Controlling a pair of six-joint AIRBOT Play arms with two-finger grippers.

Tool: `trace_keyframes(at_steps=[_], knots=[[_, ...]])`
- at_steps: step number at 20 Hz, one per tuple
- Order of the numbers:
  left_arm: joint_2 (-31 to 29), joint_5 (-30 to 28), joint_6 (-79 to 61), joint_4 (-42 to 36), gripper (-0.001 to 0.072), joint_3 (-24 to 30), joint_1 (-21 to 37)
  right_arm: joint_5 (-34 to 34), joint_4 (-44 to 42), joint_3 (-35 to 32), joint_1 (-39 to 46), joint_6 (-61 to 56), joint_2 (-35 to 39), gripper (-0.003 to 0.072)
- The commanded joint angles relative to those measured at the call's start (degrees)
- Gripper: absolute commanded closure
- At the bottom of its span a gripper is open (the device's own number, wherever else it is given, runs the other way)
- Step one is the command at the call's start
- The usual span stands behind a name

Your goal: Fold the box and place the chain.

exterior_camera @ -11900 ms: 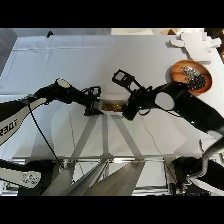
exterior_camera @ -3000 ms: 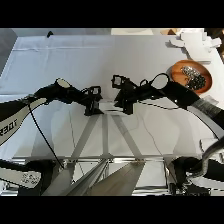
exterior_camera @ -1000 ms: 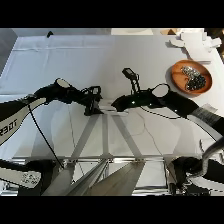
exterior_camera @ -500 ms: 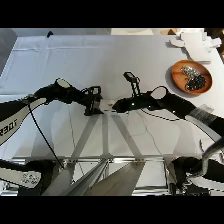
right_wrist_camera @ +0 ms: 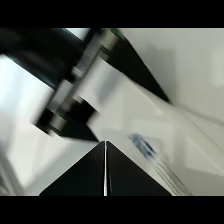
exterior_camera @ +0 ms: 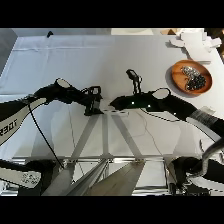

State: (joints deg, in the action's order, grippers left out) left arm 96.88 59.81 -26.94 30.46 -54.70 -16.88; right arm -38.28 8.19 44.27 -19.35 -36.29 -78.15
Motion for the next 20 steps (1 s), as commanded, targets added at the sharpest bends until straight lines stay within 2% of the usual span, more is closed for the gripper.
trace_keyframes(at_steps=[1,6,10,20], knots=[[-0.04,0.02,-0.07,0.04,0.0389,-0.02,0.0,0.37,-14.67,0.0,-0.61,9.81,0.04,0.0674],[-0.04,0.0,-0.07,0.04,0.0389,-0.02,0.0,0.61,-9.94,-0.02,-2.84,7.87,-4.13,0.0673],[-0.04,0.0,-0.07,0.02,0.0389,-0.02,0.0,4.68,-2.08,-0.02,-2.84,0.76,-5.77,0.0673],[-0.04,0.0,-0.07,0.04,0.0389,-0.02,0.0,4.55,2.75,-0.02,-2.84,-1.44,-5.77,0.0674]])
